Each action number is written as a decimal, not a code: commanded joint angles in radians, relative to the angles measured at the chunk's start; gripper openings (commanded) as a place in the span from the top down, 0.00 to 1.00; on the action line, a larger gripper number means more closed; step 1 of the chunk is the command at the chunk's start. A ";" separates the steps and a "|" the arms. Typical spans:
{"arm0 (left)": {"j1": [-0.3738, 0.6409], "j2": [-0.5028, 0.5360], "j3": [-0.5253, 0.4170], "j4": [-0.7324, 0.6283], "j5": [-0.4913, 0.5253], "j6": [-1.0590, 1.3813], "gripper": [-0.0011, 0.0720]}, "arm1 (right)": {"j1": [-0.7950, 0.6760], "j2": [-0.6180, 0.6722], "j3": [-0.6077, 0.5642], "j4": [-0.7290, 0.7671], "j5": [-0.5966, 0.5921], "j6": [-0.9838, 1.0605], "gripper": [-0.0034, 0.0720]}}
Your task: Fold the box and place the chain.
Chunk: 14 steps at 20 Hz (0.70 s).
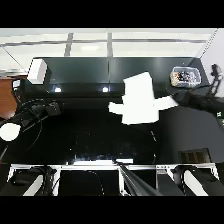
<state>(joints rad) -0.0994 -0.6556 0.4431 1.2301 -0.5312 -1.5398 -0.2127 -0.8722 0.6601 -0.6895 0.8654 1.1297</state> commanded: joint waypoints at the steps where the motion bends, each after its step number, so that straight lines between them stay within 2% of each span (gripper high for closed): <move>1: -0.027 -0.061 0.005 -0.114 0.000 0.082 0.02 | 0.249 0.064 -0.155 0.050 -0.318 0.071 0.94; 4: -0.096 -0.195 0.056 -0.276 -0.038 0.181 0.02 | 0.468 0.064 -0.265 0.069 -0.495 0.122 0.94; 7: -0.104 -0.378 0.161 -0.433 -0.151 0.348 0.03 | 0.621 0.064 -0.331 0.069 -0.546 0.151 0.94; 11: 0.002 -0.649 0.306 -0.774 -0.491 0.623 0.03 | 0.692 0.064 -0.358 0.068 -0.547 0.158 0.94; 14: 0.003 -0.775 0.373 -0.769 -0.572 0.617 0.02 | 0.695 0.064 -0.358 0.069 -0.553 0.158 0.94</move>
<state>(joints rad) -0.1123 -1.2984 0.7467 0.5671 -0.9417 -1.0088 0.4530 -0.8085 0.3141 -0.6216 0.3355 1.2804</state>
